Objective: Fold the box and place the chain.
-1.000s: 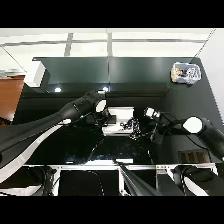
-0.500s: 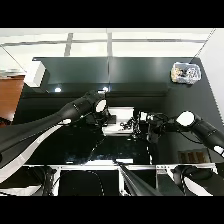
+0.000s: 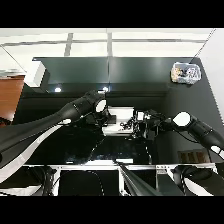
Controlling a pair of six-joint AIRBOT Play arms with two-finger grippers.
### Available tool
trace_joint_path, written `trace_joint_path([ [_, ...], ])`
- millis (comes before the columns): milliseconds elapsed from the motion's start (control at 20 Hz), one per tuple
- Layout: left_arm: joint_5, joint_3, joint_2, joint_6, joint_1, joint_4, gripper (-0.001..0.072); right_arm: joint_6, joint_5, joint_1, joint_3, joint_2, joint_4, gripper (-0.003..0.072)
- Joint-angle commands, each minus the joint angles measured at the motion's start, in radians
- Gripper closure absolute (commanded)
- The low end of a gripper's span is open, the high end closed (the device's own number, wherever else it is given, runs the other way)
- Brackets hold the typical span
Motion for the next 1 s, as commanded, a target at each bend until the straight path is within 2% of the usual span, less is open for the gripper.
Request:
trace_joint_path([
  [0,0.001,0.000,0.000,0.000,0.001,0.000,0.0676,-0.049,0.003,-0.010,0.001,-0.004,0.013,-0.0015],
  [300,0.000,0.000,0.000,0.000,0.001,0.000,0.0676,-0.145,0.020,-0.011,0.005,-0.055,0.124,-0.0014],
  [650,0.000,0.000,0.000,0.000,0.001,0.000,0.0676,-0.148,0.035,-0.014,0.008,-0.104,0.110,-0.0015],
  [950,0.000,0.000,0.000,0.000,0.001,0.000,0.0676,-0.134,-0.010,-0.015,0.008,-0.135,0.109,-0.0011],
])
